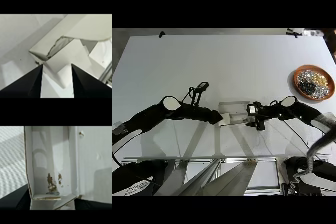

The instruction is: Fold the box and place the chain.

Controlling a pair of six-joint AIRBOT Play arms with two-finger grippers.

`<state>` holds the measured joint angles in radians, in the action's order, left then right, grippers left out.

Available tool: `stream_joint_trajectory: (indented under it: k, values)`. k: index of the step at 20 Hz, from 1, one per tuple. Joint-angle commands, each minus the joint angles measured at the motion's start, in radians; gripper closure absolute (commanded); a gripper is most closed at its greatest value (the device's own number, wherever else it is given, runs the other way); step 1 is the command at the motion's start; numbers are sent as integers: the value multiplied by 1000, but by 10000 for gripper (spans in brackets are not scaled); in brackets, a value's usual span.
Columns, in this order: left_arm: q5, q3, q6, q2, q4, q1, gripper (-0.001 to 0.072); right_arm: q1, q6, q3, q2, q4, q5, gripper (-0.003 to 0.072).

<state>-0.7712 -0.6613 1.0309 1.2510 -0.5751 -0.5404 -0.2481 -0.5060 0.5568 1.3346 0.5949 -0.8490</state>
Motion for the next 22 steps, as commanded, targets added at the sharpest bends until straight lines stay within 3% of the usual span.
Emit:
stream_joint_trajectory:
  k: [1, 4, 9, 15, 19, 22]
  values:
    - [-15, -63, 148, 44, -105, -30, 312, 0, 0, 0, 0, 0, 0, 286]
    - [-47, -116, 252, 69, -190, -64, 312, 0, 0, 0, 0, 0, 0, 286]
    - [-130, -193, 646, 82, -500, -112, 314, 0, 0, 0, 0, 0, 0, 286]
    - [-166, -303, 877, 107, -624, -185, 317, 0, 0, 0, 0, 0, 0, 286]
    - [-294, -402, 1043, 193, -697, -231, 317, 0, 0, 0, 0, 0, 0, 286]
    - [-393, -458, 1157, 194, -747, -231, 317, 0, 0, 0, 0, 0, 0, 286]
